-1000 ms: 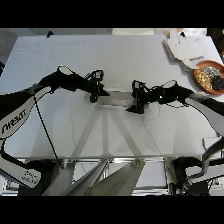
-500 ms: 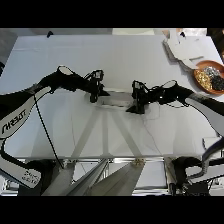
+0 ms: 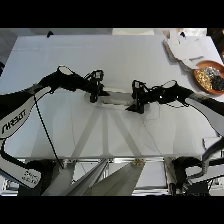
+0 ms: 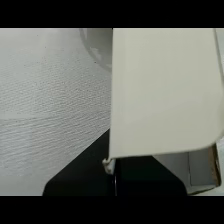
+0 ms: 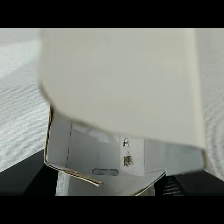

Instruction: Fold the box and place the chain.

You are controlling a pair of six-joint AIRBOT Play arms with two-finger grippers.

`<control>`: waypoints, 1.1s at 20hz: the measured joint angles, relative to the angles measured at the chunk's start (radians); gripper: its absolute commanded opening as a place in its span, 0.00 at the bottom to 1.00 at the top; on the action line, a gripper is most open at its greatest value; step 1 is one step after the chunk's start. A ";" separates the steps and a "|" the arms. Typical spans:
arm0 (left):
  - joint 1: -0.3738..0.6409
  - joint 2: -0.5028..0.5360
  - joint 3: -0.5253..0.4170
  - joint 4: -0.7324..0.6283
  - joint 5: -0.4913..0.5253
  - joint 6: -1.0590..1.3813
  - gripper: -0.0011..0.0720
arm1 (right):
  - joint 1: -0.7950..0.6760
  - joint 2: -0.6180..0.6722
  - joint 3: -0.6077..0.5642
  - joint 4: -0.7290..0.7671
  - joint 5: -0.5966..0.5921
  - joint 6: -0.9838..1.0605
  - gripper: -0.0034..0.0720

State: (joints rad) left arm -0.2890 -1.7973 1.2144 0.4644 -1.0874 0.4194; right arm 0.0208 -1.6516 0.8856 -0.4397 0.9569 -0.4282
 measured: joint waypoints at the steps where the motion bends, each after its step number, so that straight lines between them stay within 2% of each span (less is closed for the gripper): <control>1: 0.000 0.000 0.000 0.000 0.000 0.000 0.03 | 0.000 0.000 0.000 0.000 -0.001 0.000 0.74; 21: 0.010 0.000 0.000 -0.004 -0.005 -0.001 0.04 | 0.000 0.000 0.000 0.002 -0.009 0.000 0.74; 22: 0.013 0.000 0.000 -0.006 -0.007 -0.001 0.08 | 0.000 0.000 0.000 0.002 -0.008 0.000 0.74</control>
State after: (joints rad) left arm -0.2760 -1.7973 1.2144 0.4587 -1.0943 0.4187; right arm 0.0208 -1.6516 0.8860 -0.4381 0.9485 -0.4286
